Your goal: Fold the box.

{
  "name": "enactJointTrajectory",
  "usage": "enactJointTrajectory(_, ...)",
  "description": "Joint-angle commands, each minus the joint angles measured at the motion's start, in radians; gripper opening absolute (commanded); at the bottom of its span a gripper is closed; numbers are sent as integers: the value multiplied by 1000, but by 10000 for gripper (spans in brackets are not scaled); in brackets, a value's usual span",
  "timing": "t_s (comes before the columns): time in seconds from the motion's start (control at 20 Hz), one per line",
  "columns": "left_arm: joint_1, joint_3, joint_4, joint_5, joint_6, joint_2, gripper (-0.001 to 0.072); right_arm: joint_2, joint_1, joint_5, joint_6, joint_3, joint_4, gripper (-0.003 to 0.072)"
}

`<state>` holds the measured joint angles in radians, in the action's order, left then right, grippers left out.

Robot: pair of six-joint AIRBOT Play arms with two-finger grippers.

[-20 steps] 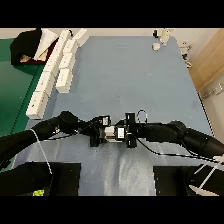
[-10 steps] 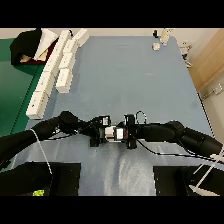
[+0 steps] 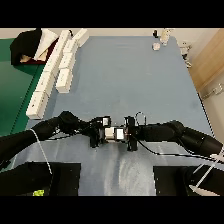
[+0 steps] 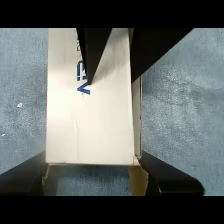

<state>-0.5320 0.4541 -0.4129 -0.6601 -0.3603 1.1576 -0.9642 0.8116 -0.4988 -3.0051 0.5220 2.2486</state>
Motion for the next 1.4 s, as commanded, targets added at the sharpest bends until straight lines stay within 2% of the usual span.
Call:
enactJointTrajectory(0.0,0,1,2,3,2,0,471,-1,1,-11,0,0,3,158)
enactJointTrajectory(0.15,0,1,2,3,2,0,471,-1,1,-15,1,0,3,169)
enactJointTrajectory(0.25,0,1,2,3,2,0,471,-2,1,-22,0,0,3,314)
enactJointTrajectory(0.65,0,1,2,3,2,0,471,24,1,-25,1,3,3,314)
enactJointTrajectory(0.7,0,1,2,3,2,0,471,34,1,-25,1,3,3,371)
enactJointTrajectory(0.75,0,1,2,3,2,0,471,43,1,-25,1,3,3,466)
enactJointTrajectory(0.95,0,1,2,3,2,0,471,79,0,-26,63,3,4,466)
enactJointTrajectory(1.0,0,1,2,3,2,0,471,96,0,-27,137,3,4,444)
enactJointTrajectory(1.05,0,1,2,3,2,0,471,119,-2,-31,250,2,4,380)
enactJointTrajectory(1.15,0,1,2,3,2,0,471,163,-10,-35,481,2,4,63)
enactJointTrajectory(1.2,0,1,2,3,2,0,471,177,-15,-35,565,2,5,5)
enactJointTrajectory(1.35,0,1,2,3,2,0,471,208,-15,11,714,-45,63,3)
